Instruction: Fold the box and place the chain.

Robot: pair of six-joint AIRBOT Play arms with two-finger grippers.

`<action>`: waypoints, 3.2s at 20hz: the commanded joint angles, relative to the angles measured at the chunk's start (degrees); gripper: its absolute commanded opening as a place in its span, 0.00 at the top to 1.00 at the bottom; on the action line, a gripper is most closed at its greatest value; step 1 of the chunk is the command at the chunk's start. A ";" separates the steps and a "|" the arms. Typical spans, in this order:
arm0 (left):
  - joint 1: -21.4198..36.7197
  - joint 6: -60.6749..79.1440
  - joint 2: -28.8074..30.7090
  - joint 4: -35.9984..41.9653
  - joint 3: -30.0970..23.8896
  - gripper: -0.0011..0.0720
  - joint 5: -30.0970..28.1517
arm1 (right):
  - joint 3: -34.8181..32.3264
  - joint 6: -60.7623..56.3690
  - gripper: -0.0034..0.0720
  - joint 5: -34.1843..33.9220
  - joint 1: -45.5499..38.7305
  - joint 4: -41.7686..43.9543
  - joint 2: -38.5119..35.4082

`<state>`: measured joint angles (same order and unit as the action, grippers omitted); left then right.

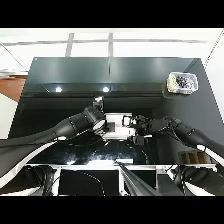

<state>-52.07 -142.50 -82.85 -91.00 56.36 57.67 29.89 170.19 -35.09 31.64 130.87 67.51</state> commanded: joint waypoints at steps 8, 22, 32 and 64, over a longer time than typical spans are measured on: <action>0.09 -0.35 -0.02 0.15 0.07 0.31 0.28 | -0.04 -0.04 0.41 -0.02 0.02 0.24 0.02; 0.02 0.00 -0.02 0.00 0.07 0.95 -3.02 | -0.02 -0.04 0.39 0.39 0.02 0.26 0.00; 0.33 0.72 1.51 -2.19 -0.15 0.95 2.86 | 0.04 -2.36 0.03 -4.24 -2.10 -9.55 -6.38; 0.33 1.53 -0.57 -2.60 -0.76 0.95 2.38 | 0.04 -3.74 0.71 3.34 2.67 0.55 -5.11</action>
<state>-51.79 -140.97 -83.40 -93.62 55.64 60.25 29.89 166.54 -33.54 34.26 130.37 62.19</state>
